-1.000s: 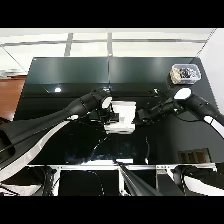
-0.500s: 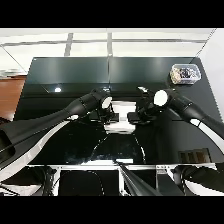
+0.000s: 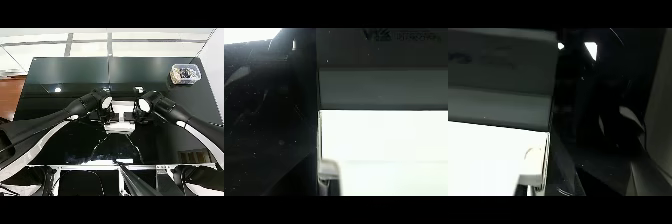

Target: Fold the box and place the chain.

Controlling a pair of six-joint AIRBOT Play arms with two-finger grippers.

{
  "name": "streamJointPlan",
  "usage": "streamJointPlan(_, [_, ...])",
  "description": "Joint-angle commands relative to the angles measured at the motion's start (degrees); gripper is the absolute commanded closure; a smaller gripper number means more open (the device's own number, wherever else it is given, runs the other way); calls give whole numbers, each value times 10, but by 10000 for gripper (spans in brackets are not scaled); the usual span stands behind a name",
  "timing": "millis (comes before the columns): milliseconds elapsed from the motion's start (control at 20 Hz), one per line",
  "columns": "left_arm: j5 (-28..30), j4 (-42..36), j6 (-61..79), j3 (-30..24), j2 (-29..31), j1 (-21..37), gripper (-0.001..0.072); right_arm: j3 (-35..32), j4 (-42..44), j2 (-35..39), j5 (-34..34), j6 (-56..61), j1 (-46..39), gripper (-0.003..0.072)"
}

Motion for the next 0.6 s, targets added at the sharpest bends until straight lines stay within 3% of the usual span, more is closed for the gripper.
streamJointPlan(0, [0,0,0,0,0,0,684,2,-2,-14,4,26,13,385])
streamJointPlan(200, [-2,0,0,0,0,0,683,2,0,-16,-1,47,8,399])
streamJointPlan(250, [-2,0,0,0,0,0,683,2,0,-16,-1,46,8,531])
streamJointPlan(300, [-1,0,0,0,0,0,683,2,0,-16,-2,46,8,573])
streamJointPlan(350, [0,0,0,0,0,1,683,2,1,-17,-3,45,9,673])
streamJointPlan(500, [2,0,0,0,0,1,683,2,1,-16,-2,45,9,671])
streamJointPlan(550, [2,0,0,0,0,1,683,2,4,-16,-2,45,9,620])
